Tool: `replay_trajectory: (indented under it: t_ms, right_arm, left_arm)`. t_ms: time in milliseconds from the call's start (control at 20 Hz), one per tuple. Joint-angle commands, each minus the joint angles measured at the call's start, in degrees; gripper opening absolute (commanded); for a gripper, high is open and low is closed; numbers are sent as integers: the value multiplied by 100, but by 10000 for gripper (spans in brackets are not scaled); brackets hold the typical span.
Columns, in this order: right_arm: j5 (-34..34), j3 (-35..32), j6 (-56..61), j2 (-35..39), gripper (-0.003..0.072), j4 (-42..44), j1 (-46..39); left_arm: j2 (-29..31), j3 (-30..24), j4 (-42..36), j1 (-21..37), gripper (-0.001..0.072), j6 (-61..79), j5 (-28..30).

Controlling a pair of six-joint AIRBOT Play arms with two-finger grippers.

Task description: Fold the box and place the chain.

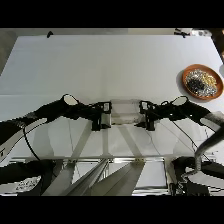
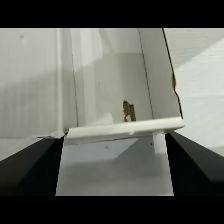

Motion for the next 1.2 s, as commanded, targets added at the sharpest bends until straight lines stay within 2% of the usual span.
replay_trajectory:
  t_ms: [0, 200, 350, 850, 900, 950, 1100, 1150]
  right_arm:
    - [0, 0, 0, 4, 444, 0, 4]
    - [2, 0, 0, 4, 444, 0, 4]
    - [2, 0, 0, 4, 444, 0, 4]
    - [2, 0, 0, 4, 444, 0, 4]
    - [2, 0, 0, 4, 444, 0, 4]
    - [2, 0, 0, 4, 444, 0, 4]
    - [2, 0, 0, 4, 444, 0, 4]
    - [0, 0, 0, 4, 444, 0, 4]
  left_arm:
    - [-4, -2, -48, -7, 718, 35, -103]
    - [-11, -2, -201, -50, 718, 42, -87]
    - [-164, -2, -688, -146, 718, 175, -4]
    - [-291, -2, -789, -173, 694, 179, 107]
    - [-291, -2, -789, -173, 676, 179, 107]
    - [-291, -2, -785, -173, 606, 181, 103]
    - [-291, -2, -765, -170, 528, 179, 103]
    - [-291, -2, -752, -170, 476, 179, 103]
